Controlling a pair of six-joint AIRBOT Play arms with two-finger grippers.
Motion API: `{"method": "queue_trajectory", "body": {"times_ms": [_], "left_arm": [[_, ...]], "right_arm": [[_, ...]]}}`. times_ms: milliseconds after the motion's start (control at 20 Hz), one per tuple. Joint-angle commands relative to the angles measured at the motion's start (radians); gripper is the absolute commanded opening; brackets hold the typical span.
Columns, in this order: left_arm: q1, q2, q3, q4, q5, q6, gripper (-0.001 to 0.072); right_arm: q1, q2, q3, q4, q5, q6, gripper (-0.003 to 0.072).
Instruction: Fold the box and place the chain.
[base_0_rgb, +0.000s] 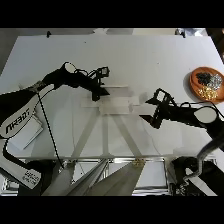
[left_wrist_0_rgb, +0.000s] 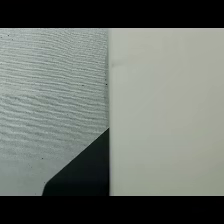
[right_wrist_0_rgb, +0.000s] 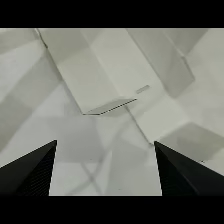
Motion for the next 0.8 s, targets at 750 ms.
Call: {"method": "queue_trajectory", "body": {"times_ms": [750], "left_arm": [[0.0, 0.0, 0.0, 0.0, 0.0, 0.0, 0.0014]], "right_arm": [[0.003, -0.524, 0.317, -0.053, 0.17, -0.328, 0.0682]]}}
